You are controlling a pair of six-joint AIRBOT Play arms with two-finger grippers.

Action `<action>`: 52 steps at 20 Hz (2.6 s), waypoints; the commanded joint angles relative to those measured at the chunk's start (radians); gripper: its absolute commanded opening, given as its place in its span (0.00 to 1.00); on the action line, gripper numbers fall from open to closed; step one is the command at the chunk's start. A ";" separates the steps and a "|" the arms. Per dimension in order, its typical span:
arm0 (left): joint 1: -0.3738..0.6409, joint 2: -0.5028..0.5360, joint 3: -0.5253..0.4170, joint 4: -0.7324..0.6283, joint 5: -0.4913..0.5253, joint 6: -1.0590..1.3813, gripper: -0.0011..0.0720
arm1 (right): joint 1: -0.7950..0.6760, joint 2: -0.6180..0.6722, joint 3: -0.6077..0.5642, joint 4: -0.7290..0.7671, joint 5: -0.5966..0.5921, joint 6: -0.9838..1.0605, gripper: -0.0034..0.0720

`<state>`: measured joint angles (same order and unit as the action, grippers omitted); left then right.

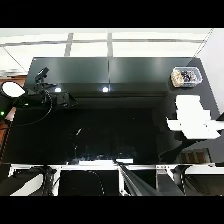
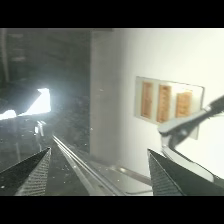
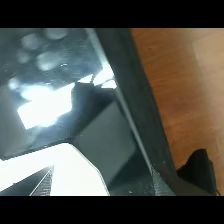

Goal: Fold the box and place the chain.

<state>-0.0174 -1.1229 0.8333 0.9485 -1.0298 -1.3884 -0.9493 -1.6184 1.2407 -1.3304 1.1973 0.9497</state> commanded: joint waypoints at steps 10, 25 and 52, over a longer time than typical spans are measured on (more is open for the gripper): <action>0.005 -0.006 0.000 -0.040 0.003 0.140 0.96 | 0.107 0.116 -0.100 0.342 0.298 -0.148 0.06; -0.082 -0.151 0.016 -0.211 0.134 0.365 0.96 | 1.115 0.707 -0.932 1.048 -0.631 -0.274 0.06; -0.230 -0.733 0.496 -0.193 -0.562 0.636 0.24 | 1.279 0.707 -0.932 1.041 -0.678 -0.221 0.06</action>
<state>-0.2440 -1.8545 1.3270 0.7307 -1.5967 -0.7578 0.3283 -0.9119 0.3092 -0.2897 0.5201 0.7288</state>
